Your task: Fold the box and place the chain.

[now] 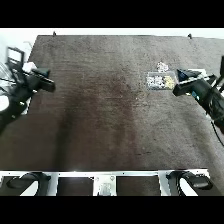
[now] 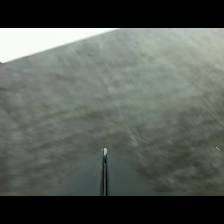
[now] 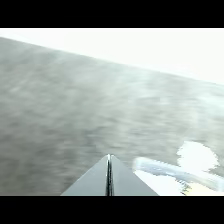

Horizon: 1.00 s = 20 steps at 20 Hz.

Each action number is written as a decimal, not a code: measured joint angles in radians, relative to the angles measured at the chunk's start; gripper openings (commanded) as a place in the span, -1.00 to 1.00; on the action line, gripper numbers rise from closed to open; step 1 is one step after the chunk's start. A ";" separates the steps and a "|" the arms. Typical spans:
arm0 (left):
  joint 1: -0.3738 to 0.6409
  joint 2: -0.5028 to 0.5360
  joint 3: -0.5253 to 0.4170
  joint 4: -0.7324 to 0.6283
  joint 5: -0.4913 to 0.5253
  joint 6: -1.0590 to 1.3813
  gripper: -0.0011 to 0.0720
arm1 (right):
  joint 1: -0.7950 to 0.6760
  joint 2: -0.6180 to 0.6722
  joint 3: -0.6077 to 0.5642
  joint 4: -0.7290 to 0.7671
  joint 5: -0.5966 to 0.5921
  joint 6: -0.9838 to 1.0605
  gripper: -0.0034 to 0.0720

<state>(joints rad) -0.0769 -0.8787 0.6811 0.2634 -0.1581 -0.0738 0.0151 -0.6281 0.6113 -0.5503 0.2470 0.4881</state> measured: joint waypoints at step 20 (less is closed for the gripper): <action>-0.551 0.018 -0.305 0.487 0.511 -0.624 -0.93 | 0.001 0.414 -0.463 -0.006 -0.210 0.030 -0.88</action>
<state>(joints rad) -0.6281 -0.8612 0.3759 0.7502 0.3531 -0.6979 0.0162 -0.2138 0.1486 -0.5568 0.0368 0.5179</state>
